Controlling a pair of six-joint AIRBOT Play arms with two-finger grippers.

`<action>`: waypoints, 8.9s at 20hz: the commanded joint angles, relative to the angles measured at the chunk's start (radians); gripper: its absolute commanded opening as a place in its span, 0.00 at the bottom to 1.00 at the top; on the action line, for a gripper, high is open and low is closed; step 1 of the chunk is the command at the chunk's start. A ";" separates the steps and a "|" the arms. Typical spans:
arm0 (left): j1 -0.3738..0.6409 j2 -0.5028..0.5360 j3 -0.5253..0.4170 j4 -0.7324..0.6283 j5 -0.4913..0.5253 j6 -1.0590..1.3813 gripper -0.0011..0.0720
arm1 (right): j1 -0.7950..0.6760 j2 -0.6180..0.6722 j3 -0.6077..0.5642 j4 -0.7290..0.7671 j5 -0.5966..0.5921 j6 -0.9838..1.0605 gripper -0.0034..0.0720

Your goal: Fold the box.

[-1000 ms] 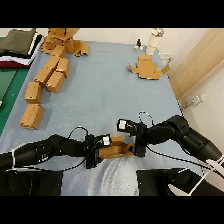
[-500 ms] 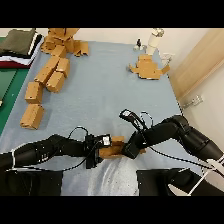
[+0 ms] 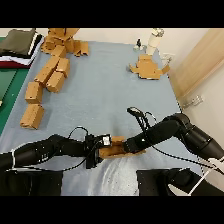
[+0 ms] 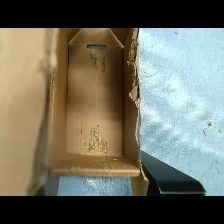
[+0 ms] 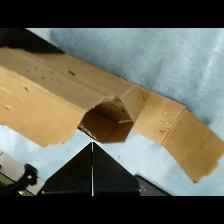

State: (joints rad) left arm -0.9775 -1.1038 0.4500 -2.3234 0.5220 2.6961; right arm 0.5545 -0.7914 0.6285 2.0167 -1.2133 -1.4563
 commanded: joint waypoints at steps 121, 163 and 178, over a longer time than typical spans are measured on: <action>0.254 -0.031 0.048 0.013 0.281 0.270 0.65 | 0.174 -0.135 -0.080 -0.208 0.256 -0.498 0.05; 0.254 -0.031 0.048 0.013 0.282 0.270 0.65 | -0.060 -0.008 -0.160 0.181 0.326 -0.142 0.53; 0.254 -0.031 0.048 0.013 0.281 0.270 0.65 | 0.273 -0.258 0.105 -0.435 0.237 0.415 0.52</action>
State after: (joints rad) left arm -0.7235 -1.1343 0.4980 -2.3112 0.8032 2.9658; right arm 0.7666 -1.0046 0.6792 1.7226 -0.9154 -1.1847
